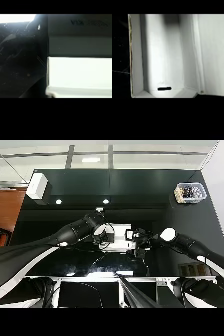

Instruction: Fold the box and place the chain.

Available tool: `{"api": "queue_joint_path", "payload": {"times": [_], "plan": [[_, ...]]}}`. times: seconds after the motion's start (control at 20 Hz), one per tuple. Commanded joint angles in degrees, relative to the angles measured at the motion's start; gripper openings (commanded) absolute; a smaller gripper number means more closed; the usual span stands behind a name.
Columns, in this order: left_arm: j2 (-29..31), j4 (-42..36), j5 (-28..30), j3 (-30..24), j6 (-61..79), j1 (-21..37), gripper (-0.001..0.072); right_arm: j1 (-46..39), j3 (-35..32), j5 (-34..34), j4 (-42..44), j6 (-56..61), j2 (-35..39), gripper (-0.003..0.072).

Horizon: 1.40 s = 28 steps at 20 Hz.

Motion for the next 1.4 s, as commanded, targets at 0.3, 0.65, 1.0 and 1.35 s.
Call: {"api": "queue_joint_path", "payload": {"times": [0.3,0.65,1.0,1.35], "plan": [[0.0,0.0,0.6,0.1,0.0,0.0,0.0025,-0.1,0.0,7.1,-17.0,15.3,10.2,0.0673],[0.0,-0.2,0.4,0.0,0.0,0.0,0.0024,0.3,0.0,0.5,-13.6,10.7,10.1,0.0620],[0.0,-0.2,0.4,0.0,0.0,0.0,0.0025,0.5,0.0,1.7,-5.7,7.9,9.7,0.0422],[0.0,-0.2,0.4,0.0,0.0,0.0,0.0025,0.5,0.0,1.6,1.7,7.9,7.2,0.0129]]}}
